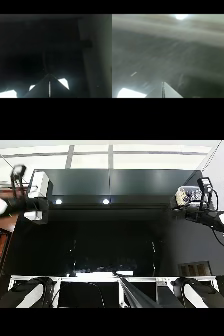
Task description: Fold the box and place the chain.
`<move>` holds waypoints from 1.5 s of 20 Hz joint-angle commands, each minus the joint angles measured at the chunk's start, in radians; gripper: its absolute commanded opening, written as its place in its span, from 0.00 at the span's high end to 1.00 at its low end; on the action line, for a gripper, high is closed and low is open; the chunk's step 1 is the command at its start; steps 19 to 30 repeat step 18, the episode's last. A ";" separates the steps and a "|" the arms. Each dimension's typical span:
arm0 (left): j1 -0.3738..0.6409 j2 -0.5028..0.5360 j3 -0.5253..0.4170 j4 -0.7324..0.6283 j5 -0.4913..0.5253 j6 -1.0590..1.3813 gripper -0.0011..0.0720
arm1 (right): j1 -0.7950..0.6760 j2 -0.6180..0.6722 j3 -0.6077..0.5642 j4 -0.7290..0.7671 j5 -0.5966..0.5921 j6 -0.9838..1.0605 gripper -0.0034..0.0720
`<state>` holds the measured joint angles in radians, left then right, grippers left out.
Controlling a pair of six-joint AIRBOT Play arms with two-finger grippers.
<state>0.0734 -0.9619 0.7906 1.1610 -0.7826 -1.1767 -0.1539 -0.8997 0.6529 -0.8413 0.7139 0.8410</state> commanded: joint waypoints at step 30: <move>-0.082 0.136 -0.245 -0.018 0.223 0.058 0.95 | 0.020 0.000 -0.044 -0.008 -0.192 -0.022 0.93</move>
